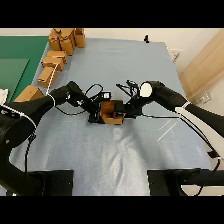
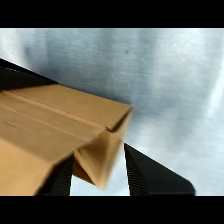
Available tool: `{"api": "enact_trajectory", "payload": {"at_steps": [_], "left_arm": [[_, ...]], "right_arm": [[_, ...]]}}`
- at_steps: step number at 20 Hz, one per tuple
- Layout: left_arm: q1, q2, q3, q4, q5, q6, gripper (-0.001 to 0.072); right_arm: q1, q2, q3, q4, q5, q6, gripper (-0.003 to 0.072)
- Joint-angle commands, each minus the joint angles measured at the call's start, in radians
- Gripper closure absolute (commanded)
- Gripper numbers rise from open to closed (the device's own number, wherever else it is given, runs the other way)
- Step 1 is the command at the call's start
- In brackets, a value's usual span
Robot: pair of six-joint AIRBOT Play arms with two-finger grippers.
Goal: Fold the box.
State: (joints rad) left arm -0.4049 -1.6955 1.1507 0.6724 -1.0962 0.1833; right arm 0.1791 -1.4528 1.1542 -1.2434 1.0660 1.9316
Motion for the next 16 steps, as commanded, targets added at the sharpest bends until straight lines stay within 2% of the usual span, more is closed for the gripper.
{"api": "enact_trajectory", "payload": {"at_steps": [1,10,12,14,15,16], "left_arm": [[0.0,0.0,0.0,0.001,-0.004,-0.001,0.0294],[0.0,0.0,0.0,0.001,-0.005,-0.001,0.0294],[0.0,0.0,0.0,0.001,-0.005,-0.002,0.0294],[0.0,0.0,0.0,0.001,-0.005,-0.002,0.0294],[0.0,0.0,0.0,0.001,-0.005,-0.002,0.0294],[0.0,0.0,0.0,0.001,-0.005,-0.001,0.0294]], "right_arm": [[-0.001,0.0,0.002,-0.063,0.037,0.026,0.0218],[0.003,-0.051,0.006,-0.069,-0.002,0.031,0.022],[0.003,-0.05,0.013,-0.071,-0.006,0.031,0.0247],[0.003,-0.05,0.026,-0.07,-0.013,0.026,0.0407],[0.003,-0.05,0.031,-0.068,-0.01,0.023,0.0439],[0.003,-0.05,0.033,-0.062,-0.007,0.014,0.055]]}}
